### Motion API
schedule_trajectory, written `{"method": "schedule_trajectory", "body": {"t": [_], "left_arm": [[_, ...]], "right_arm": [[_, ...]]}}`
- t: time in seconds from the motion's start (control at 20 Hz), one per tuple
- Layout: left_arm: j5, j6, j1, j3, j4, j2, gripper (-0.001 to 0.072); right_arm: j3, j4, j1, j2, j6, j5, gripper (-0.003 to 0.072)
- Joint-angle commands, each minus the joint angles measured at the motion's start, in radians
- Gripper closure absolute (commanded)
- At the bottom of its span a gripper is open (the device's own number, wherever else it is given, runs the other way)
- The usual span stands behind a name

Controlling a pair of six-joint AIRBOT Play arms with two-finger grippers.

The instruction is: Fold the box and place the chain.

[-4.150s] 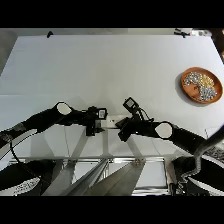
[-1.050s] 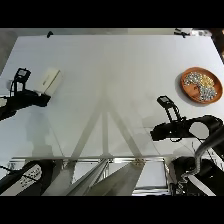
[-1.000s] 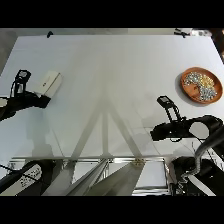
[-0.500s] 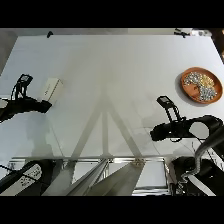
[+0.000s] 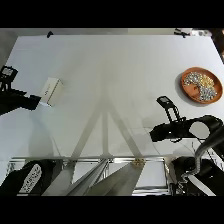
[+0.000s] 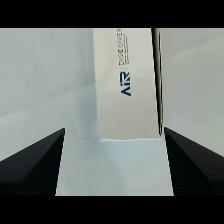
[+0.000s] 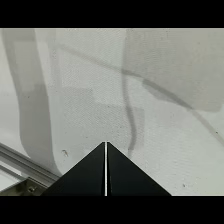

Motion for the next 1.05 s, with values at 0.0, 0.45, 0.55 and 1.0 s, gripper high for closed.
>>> {"method": "schedule_trajectory", "body": {"t": [0.0,0.45,0.55,1.0], "left_arm": [[-0.041,-0.048,0.001,0.0,0.013,0.066,0.0017],[-0.063,-0.063,0.001,0.0,0.01,0.059,0.0017],[-0.063,-0.063,0.001,0.0,0.009,0.059,0.0017],[-0.06,-0.064,0.001,0.0,0.009,0.059,0.0017]], "right_arm": [[0.0,0.004,-0.001,0.001,0.0,0.001,0.0672],[0.0,0.004,0.0,0.001,0.0,-0.001,0.0672],[0.0,0.004,-0.001,0.001,0.0,-0.001,0.0672],[0.0,0.004,0.0,0.001,0.0,-0.001,0.0672]]}}
